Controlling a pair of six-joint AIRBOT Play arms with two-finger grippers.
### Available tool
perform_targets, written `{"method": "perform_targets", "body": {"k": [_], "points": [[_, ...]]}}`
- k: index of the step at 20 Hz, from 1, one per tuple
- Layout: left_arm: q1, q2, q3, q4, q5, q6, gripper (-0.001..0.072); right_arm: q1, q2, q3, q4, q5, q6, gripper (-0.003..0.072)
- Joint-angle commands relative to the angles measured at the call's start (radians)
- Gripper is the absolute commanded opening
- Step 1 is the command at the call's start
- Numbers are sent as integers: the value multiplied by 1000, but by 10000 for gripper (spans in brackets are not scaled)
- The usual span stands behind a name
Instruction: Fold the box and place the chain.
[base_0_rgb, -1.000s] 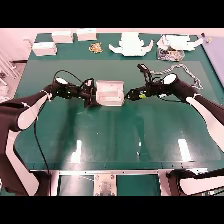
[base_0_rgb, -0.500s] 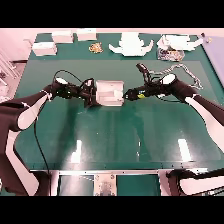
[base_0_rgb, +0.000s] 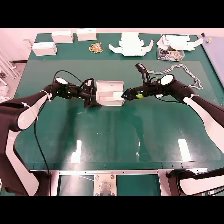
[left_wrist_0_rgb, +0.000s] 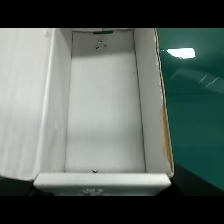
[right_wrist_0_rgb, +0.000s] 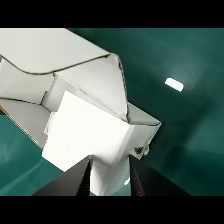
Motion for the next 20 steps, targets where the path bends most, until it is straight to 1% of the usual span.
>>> {"method": "perform_targets", "body": {"k": [1,3,7,8,9,17,20], "points": [[0,1,0,0,0,0,623,9,-1,1,0,-20,17,305],[0,1,0,0,0,0,623,23,-1,1,0,-40,18,304],[0,1,0,0,0,0,623,34,-1,1,0,-44,21,306],[0,1,0,0,0,0,623,35,-1,1,0,-45,32,351],[0,1,0,0,0,0,623,35,-1,1,0,-44,44,374],[0,1,0,0,0,0,623,35,-1,1,-1,-51,51,378],[0,1,0,0,0,0,623,37,-1,1,-8,-73,73,377]]}}
